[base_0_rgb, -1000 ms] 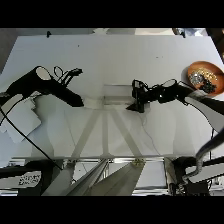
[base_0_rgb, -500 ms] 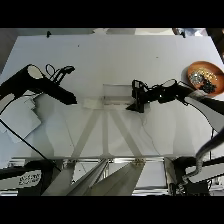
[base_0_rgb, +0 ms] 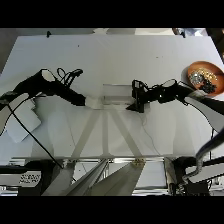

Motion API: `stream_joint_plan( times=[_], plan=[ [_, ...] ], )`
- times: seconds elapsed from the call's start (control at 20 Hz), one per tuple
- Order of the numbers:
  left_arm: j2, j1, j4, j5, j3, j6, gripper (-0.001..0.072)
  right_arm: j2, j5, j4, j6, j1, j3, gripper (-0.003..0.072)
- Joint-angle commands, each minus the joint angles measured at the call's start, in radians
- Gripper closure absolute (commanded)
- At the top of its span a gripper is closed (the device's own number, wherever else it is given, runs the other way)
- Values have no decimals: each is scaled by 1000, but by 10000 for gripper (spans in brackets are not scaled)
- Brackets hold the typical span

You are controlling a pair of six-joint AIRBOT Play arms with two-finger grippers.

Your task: Fold the box and place the chain.

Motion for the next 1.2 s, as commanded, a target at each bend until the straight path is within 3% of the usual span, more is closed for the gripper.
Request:
stream_joint_plan(
  times=[0.0, 0.55, 0.85, 1.15],
  plan=[
    [-15, -12, -107, 14, 0, 42, 701, 0, 0, 0, 0, 0, 0, 184],
    [-16, -74, -150, 69, 0, 45, 700, 0, 0, 0, 0, 0, 0, 184],
    [-6, -72, 114, 92, 0, -52, 701, 0, 0, 0, 0, 0, 0, 184],
    [-43, -82, -82, 80, 0, 20, 701, 0, 0, 0, 0, 0, 0, 184]
  ],
)
